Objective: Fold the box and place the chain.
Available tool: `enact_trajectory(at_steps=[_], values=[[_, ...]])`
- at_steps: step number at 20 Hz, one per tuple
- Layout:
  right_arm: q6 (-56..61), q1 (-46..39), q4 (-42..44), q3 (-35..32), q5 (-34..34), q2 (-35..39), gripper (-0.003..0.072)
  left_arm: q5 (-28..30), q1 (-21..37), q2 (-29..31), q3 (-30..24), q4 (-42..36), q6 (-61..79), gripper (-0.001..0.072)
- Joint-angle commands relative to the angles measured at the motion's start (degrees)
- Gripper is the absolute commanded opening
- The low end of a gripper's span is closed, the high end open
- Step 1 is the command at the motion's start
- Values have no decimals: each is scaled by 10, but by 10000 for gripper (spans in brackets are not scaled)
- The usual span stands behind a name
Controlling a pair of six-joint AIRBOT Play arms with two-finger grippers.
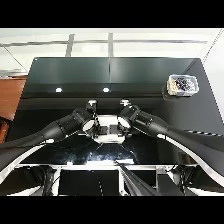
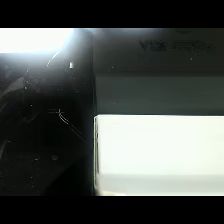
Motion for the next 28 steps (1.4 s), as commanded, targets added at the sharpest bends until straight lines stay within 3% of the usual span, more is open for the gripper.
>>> enact_trajectory(at_steps=[1,7,9,21,28], values=[[2,0,1,0,0,-3,31,0,0,0,0,0,0,32],[2,0,1,0,0,-2,37,0,0,0,0,0,0,32],[2,0,-1,0,0,1,380,-1,0,0,0,0,0,33],[-33,-6,-14,0,36,67,380,-13,0,0,0,0,0,32],[-116,-49,-43,0,50,214,380,-15,0,0,0,-1,0,32]])
